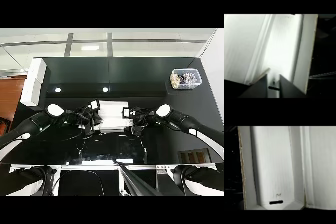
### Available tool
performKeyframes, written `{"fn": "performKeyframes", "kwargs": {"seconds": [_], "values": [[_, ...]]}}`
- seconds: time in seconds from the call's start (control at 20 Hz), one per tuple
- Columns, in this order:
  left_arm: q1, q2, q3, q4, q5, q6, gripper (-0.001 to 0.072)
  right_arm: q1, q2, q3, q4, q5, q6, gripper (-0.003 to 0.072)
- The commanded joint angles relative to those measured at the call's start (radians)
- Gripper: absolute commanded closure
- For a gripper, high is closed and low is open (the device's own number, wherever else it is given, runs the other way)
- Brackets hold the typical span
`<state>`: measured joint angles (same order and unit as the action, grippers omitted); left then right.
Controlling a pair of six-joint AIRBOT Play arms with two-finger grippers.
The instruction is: Fold the box and place the chain.
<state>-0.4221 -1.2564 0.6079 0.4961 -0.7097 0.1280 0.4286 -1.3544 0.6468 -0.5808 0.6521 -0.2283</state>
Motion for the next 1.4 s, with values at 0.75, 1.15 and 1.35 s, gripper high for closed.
{"fn": "performKeyframes", "kwargs": {"seconds": [0.75,1.15,1.35], "values": [[0.619,0.228,-0.035,0.447,-0.455,-1.413,0.0685,0.0,-0.001,-0.001,0.0,0.001,0.0,0.0622],[0.473,-0.095,-0.048,0.146,-0.35,-1.225,0.0687,0.0,-0.001,-0.001,0.0,0.001,0.0,0.0622],[0.36,-0.172,0.014,0.141,-0.332,-1.165,0.0687,0.0,-0.001,-0.001,0.0,0.002,0.0,0.0622]]}}
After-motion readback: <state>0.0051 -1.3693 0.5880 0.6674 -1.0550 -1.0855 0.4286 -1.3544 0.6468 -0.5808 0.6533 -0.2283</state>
